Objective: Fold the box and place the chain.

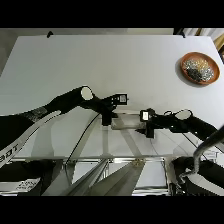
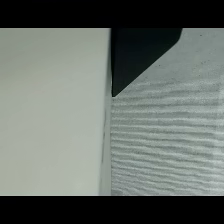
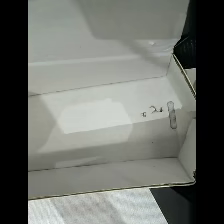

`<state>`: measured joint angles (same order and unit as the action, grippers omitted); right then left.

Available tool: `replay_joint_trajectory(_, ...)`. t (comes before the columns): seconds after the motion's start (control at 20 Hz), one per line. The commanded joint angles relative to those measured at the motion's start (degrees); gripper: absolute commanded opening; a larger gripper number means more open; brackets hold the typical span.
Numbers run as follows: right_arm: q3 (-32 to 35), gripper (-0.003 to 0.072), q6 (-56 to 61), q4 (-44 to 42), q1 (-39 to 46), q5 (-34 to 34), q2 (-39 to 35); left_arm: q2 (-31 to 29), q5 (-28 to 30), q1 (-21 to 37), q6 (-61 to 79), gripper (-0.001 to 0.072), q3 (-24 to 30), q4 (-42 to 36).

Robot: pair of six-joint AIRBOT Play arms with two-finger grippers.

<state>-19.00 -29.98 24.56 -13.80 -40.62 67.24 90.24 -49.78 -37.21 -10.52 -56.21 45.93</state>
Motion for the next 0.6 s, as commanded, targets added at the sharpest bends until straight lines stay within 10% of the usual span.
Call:
replay_joint_trajectory(0.0,0.02,0.0292,-0.09,0.02,-0.04,0.07,0.02,0.04,0.02,-0.02,0.0,0.0011,0.0,0.0)
replay_joint_trajectory(0.55,0.02,0.0295,-0.09,0.66,-0.07,-0.42,0.02,0.04,0.04,-0.02,0.0,0.0011,0.0,-0.02)
